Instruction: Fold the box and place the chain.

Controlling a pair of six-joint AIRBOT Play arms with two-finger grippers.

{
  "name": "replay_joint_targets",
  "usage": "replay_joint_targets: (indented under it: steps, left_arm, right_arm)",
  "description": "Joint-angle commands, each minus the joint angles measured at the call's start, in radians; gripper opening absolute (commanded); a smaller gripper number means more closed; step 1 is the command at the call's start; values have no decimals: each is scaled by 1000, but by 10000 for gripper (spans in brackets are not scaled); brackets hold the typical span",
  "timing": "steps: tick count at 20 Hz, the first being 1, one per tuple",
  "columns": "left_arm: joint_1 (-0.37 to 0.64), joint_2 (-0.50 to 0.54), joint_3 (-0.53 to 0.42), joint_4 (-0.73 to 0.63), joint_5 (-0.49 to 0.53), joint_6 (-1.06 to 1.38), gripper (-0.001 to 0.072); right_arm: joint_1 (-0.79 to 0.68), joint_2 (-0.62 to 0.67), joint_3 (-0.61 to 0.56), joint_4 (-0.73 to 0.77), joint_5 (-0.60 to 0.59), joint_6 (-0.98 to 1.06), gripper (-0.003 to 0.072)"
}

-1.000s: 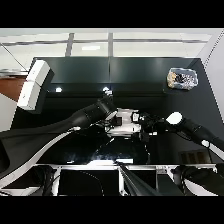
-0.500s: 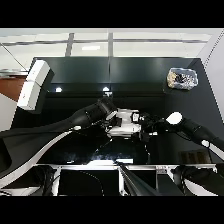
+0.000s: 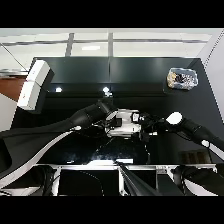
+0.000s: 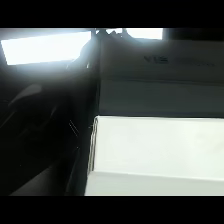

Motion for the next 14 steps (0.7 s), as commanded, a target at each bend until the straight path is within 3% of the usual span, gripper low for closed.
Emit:
replay_joint_targets:
  steps: [1,3,5,7,10,11,12,14]
  left_arm:
    - [0,1,1,0,3,-1,310]
    - [0,0,1,0,3,-1,302]
    - [0,0,1,-2,4,-1,216]
    - [0,0,1,-5,3,0,26]
    - [5,1,1,-7,-5,-1,26]
    - [8,3,1,-8,-5,-1,26]
    - [10,7,2,-7,-5,-1,26]
    - [16,10,3,-7,-5,-1,25]
  right_arm:
    - [1,0,0,0,0,0,468]
    - [1,0,0,0,0,0,469]
    - [1,0,0,0,0,0,468]
    - [1,0,0,0,0,0,468]
    - [0,5,0,-1,6,0,471]
    - [-3,19,0,-1,7,6,529]
    - [-10,37,0,0,6,32,657]
    - [-40,90,0,-14,19,43,690]
